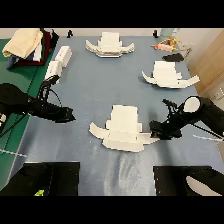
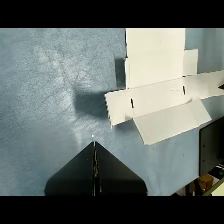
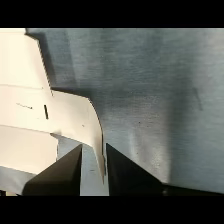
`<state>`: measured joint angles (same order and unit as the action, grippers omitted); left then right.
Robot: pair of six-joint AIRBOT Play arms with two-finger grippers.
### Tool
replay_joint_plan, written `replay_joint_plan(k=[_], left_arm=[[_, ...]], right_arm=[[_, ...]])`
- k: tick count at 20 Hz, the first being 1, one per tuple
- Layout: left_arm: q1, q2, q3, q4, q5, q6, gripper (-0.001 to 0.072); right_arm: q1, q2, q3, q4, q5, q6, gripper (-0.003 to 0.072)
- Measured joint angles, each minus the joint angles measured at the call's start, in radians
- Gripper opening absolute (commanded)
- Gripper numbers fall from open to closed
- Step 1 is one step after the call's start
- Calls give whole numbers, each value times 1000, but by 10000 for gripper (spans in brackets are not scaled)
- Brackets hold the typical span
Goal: Fold the box.
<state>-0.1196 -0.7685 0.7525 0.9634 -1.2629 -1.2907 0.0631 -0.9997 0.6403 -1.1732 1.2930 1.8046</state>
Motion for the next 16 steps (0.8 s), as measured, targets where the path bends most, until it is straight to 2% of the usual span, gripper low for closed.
replay_joint_plan(k=[1, 8, 9, 10, 11, 12, 16], left_arm=[[0, -2, 0, -1, 0, 0, 14], [1, -17, 0, 14, 24, 5, 17], [2, -26, 0, 25, 29, 8, 241], [2, -37, 0, 31, 34, 11, 603], [2, -52, 0, 36, 35, 13, 546], [2, -68, 0, 35, 37, 16, 424], [2, -134, 0, 37, 41, 48, 411]], right_arm=[[10, -18, 0, 10, -3, -13, 2], [130, -34, -14, 120, -76, -249, 2], [165, -18, -29, 126, -97, -274, 2], [202, 0, -46, 127, -126, -291, 2], [232, 17, -63, 122, -159, -305, 2], [262, 34, -81, 111, -199, -315, 2], [337, 72, -119, 96, -330, -337, 2]])
